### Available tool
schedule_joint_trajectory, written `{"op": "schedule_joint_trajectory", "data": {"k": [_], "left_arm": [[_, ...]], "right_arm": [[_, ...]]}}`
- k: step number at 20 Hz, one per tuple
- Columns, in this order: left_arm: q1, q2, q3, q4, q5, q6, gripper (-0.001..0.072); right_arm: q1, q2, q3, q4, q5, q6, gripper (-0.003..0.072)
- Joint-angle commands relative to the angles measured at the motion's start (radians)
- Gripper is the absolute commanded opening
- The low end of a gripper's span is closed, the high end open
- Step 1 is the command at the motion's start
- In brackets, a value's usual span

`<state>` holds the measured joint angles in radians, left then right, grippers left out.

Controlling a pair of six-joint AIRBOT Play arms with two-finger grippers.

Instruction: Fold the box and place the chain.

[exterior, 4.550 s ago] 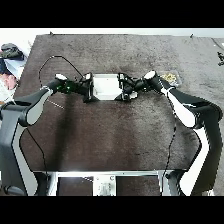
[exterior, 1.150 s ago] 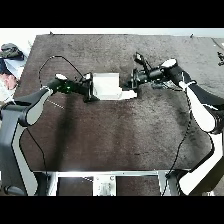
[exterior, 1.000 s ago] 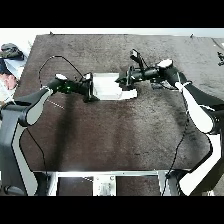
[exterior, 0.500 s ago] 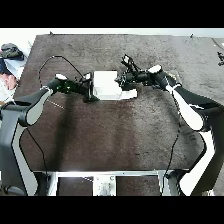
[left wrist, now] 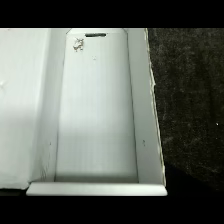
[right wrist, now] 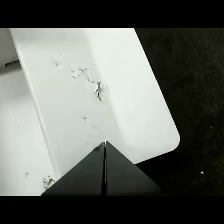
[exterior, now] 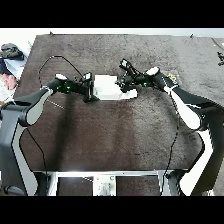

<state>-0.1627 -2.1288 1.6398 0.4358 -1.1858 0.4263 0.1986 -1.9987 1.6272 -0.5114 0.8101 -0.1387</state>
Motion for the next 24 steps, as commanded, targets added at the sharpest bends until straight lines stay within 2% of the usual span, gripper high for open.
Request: {"op": "schedule_joint_trajectory", "data": {"k": [1,5,8,9,10,11,14,18,24], "left_arm": [[0.000,0.000,0.001,0.001,0.000,0.001,0.0349],[0.000,0.000,0.001,0.001,0.000,0.001,0.0348],[0.000,0.000,0.001,0.001,0.000,0.001,0.0348],[0.000,0.000,0.001,0.001,0.000,0.000,0.0349],[0.000,0.000,0.001,0.001,0.000,0.000,0.0348],[0.000,0.000,0.001,0.001,0.000,0.001,0.0348],[0.000,0.000,0.001,0.001,0.000,0.000,0.0348],[0.000,0.000,0.001,0.001,0.000,0.000,0.0348],[0.000,0.000,0.001,0.001,0.000,0.000,0.0348]], "right_arm": [[0.000,0.017,0.000,-0.020,-0.019,0.000,0.0008],[-0.006,0.099,0.000,-0.026,-0.019,0.004,0.0008],[-0.031,0.180,0.000,-0.079,0.116,0.050,0.0009],[-0.042,0.203,0.000,-0.119,0.182,0.074,0.0117],[-0.050,0.212,0.000,-0.174,0.234,0.089,0.0396],[-0.052,0.212,-0.004,-0.253,0.256,0.090,0.0605],[-0.047,0.168,-0.040,-0.390,0.230,0.082,0.0624],[-0.030,0.105,-0.044,-0.393,0.238,0.052,0.0624],[0.003,0.091,-0.044,-0.389,0.203,0.034,0.0603]]}}
